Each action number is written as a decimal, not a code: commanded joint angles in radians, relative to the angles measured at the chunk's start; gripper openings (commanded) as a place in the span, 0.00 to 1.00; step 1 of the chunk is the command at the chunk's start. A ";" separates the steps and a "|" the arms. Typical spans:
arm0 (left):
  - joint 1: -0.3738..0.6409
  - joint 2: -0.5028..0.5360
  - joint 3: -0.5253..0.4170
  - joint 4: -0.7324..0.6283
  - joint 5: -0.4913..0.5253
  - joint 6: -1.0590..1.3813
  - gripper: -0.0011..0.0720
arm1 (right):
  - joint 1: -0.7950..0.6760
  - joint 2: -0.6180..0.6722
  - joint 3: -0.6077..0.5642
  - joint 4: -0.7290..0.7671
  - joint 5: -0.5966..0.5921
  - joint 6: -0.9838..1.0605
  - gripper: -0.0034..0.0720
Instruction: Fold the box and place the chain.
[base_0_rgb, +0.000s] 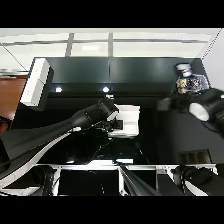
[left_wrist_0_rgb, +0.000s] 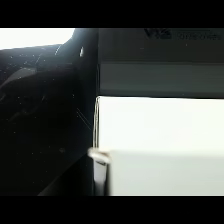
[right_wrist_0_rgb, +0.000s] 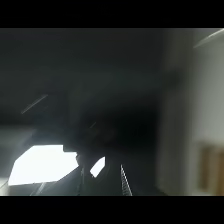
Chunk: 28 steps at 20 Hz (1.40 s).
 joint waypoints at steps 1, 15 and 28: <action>0.001 0.000 0.000 0.000 0.001 0.000 0.05 | -0.246 0.010 -0.037 -0.191 -0.228 0.003 0.42; 0.001 0.000 0.000 0.000 0.001 0.000 0.05 | -0.739 -0.814 0.642 0.263 -0.150 -0.354 0.98; 0.001 0.000 0.000 -0.001 0.001 0.000 0.06 | -0.782 -0.990 0.737 0.309 -0.135 -0.377 0.75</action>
